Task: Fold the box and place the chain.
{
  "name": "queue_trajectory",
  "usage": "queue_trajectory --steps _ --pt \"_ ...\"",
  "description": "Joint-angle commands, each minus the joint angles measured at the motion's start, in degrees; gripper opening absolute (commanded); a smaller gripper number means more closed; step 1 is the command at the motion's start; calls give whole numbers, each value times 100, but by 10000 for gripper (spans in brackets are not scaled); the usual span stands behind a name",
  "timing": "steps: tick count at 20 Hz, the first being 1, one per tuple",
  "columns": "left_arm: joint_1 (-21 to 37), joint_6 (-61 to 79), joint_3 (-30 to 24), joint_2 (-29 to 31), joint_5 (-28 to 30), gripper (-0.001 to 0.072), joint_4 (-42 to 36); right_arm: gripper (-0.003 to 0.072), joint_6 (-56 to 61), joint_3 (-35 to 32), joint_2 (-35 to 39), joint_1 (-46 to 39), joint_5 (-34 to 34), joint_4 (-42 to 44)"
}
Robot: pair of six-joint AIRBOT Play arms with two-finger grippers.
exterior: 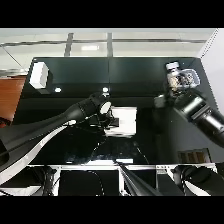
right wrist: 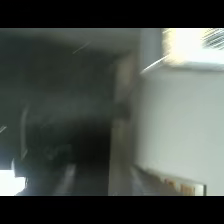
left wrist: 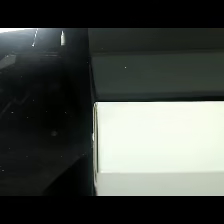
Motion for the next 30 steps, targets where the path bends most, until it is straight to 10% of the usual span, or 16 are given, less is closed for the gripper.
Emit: queue_trajectory --steps 1,5,13,16,22,25,26,30 --pt "0 0 2 0 11 29 2 720 514 -387 -317 -1539 -1659 210" --pt "0 0 2 -11 20 29 -2 720 -245 719 -1622 -2955 -1768 2212" --pt "0 0 2 -11 0 29 0 720 -1233 5462 -4817 -3849 1333 2986" --pt "0 0 2 -11 -2 29 0 559 -1231 5648 -5182 -3862 1045 3008" --pt "0 0 2 -11 -42 29 0 529 -1235 5650 -5650 -3910 1032 3399" --pt "0 0 2 -11 -48 29 -2 251 -1233 5668 -5674 -3943 970 3388" --pt "0 0 2 -11 -46 29 -2 50 -1285 5687 -5646 -3956 990 3405" --pt "0 0 2 -11 -44 29 -2 14 -2002 5890 -5257 -3945 1106 3405"
